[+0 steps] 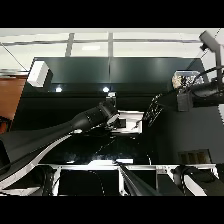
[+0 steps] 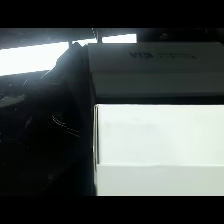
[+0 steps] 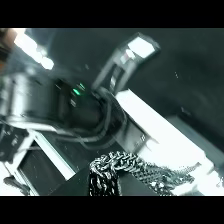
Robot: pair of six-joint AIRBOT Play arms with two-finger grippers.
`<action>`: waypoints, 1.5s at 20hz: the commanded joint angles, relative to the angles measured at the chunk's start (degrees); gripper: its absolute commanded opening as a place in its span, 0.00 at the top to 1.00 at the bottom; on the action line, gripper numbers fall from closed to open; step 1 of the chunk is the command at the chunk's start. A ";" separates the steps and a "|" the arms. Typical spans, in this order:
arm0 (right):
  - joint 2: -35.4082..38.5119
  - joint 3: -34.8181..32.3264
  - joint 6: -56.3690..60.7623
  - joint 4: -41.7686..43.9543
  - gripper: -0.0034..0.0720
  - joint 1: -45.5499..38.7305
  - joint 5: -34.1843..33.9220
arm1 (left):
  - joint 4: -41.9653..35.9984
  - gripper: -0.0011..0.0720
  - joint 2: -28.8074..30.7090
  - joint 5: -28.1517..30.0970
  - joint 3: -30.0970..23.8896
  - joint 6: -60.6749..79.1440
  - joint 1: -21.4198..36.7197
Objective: Fold the box and place the chain.
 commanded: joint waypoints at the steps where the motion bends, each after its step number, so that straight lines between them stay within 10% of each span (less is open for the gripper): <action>1: 0.02 -2.75 0.44 -0.63 0.94 0.44 0.68 | 0.02 0.95 -0.02 0.00 -0.02 0.00 0.02; 30: -4.52 -21.07 1.55 1.46 0.93 11.54 -26.08 | -0.02 0.95 -0.02 -0.02 -0.02 0.00 0.02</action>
